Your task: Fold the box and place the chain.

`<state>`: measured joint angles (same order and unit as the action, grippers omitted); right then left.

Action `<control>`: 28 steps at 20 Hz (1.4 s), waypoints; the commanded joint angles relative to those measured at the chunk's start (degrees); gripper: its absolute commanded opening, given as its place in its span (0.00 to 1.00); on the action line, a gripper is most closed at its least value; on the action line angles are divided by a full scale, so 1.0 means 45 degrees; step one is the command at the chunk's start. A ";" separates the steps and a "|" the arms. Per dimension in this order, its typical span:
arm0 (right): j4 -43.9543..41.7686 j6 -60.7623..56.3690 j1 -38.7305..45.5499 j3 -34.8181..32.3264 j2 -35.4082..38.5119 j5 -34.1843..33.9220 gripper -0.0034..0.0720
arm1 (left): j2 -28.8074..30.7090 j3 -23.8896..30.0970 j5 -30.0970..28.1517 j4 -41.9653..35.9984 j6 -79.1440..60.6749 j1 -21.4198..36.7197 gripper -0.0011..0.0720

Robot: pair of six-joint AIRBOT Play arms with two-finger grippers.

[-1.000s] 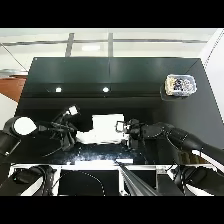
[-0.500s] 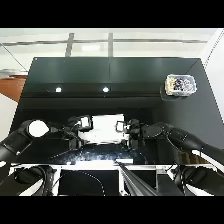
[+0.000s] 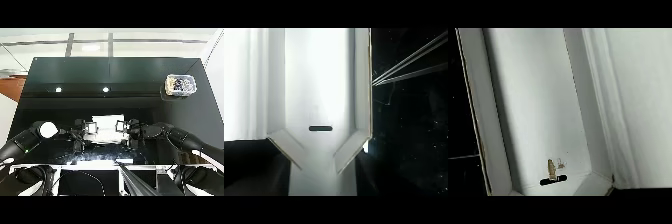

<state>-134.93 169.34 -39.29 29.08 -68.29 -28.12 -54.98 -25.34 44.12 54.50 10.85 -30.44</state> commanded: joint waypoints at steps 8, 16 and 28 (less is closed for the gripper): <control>-0.0010 -0.0010 0.0000 -0.0010 0.0000 0.0005 0.57 | -0.0053 0.0005 -0.0471 -0.0947 -0.0034 -0.0165 0.47; -0.0010 -0.0015 0.0000 -0.0010 0.0000 0.0005 0.57 | -0.0364 0.0005 -0.1166 -0.2336 -0.0029 -0.0636 0.24; -0.0010 -0.0015 0.0000 -0.0010 0.0000 0.0005 0.57 | -0.1044 0.0005 -0.1331 -0.2657 -0.0034 -0.0636 0.26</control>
